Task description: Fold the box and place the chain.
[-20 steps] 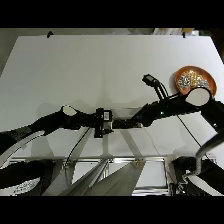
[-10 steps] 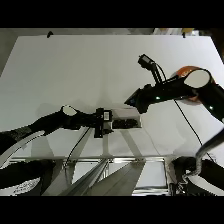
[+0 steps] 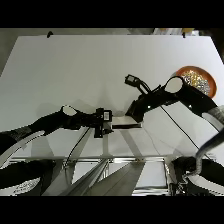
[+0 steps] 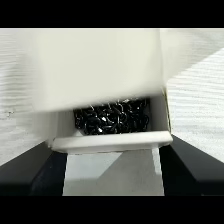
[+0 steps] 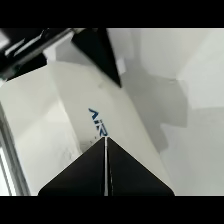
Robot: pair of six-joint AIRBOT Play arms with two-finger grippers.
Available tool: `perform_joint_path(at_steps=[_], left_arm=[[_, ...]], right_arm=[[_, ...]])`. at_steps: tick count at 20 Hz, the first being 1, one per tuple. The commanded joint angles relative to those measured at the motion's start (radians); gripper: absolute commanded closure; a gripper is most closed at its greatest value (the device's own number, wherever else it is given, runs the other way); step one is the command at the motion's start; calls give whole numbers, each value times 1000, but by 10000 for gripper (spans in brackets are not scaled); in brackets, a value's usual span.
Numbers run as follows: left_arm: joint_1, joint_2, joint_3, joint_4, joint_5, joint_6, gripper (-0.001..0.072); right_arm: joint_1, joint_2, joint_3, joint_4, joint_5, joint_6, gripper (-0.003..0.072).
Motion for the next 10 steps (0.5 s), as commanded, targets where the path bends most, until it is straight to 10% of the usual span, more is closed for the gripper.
perform_joint_path(at_steps=[1, 10], left_arm=[[0, 0, 0, 0, 0, 0, 567], [-1, 0, 0, 0, 0, 0, 567]], right_arm=[[66, 53, -53, -109, 1, -66, 666], [185, 124, -55, -250, -8, -67, 452]])
